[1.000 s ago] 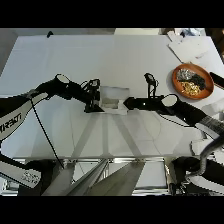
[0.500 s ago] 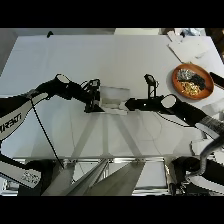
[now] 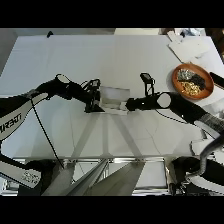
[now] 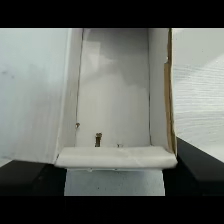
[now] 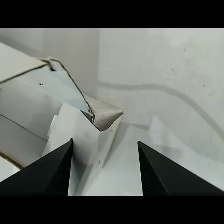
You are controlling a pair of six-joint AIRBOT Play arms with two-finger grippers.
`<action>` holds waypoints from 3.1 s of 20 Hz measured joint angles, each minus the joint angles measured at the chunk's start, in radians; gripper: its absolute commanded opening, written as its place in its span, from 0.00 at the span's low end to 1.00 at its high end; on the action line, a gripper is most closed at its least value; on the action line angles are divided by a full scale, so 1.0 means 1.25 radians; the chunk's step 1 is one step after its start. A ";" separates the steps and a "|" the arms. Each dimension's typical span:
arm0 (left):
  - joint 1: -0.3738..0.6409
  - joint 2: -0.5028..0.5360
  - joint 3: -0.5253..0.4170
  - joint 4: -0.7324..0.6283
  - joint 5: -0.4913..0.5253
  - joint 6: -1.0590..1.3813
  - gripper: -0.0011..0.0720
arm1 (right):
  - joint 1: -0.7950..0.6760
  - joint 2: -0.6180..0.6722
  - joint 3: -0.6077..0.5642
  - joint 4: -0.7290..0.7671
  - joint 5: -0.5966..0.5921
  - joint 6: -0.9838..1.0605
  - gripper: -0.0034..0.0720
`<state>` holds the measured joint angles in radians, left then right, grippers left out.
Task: Fold the box and place the chain.
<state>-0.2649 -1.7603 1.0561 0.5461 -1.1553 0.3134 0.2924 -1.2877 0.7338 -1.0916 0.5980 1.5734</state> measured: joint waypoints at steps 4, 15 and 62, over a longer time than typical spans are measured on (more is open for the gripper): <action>0.000 0.000 0.000 0.000 0.000 0.000 0.56 | 0.033 -0.002 0.032 -0.104 0.027 0.109 0.57; 0.000 0.000 0.000 0.000 -0.001 -0.001 0.56 | 0.065 -0.011 0.103 -0.151 0.083 0.174 0.58; 0.001 0.000 0.000 0.000 -0.001 0.000 0.56 | 0.022 -0.009 0.325 -0.433 0.353 0.376 0.54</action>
<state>-0.2638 -1.7603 1.0561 0.5465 -1.1568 0.3134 0.3195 -1.2991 1.1404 -1.6333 1.0393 2.0438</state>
